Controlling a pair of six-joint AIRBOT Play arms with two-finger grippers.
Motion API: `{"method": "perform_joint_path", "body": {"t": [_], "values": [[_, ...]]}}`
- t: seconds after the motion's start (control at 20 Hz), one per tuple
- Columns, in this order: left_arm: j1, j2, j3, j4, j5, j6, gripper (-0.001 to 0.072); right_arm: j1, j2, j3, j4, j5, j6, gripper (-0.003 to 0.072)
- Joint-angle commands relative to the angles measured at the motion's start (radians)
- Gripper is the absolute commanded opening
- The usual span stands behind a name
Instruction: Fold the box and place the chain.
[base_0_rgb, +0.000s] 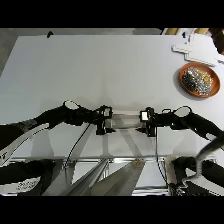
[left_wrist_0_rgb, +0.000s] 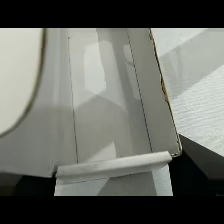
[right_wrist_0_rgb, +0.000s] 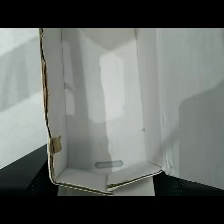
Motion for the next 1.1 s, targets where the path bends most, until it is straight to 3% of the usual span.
{"method": "perform_joint_path", "body": {"t": [0.0, 0.45, 1.05], "values": [[0.002, 0.0, 0.001, 0.0, -0.01, 0.001, 0.0693, 0.0, 0.0, 0.0, 0.0, 0.0, 0.0, 0.0322], [0.031, 0.001, 0.001, 0.11, -0.014, -0.178, 0.0694, 0.0, 0.0, 0.0, 0.0, 0.0, 0.0, 0.0322], [0.004, 0.003, 0.001, 0.129, 0.03, -0.204, 0.0695, 0.0, 0.0, 0.0, 0.0, 0.0, 0.0, 0.0322]]}}
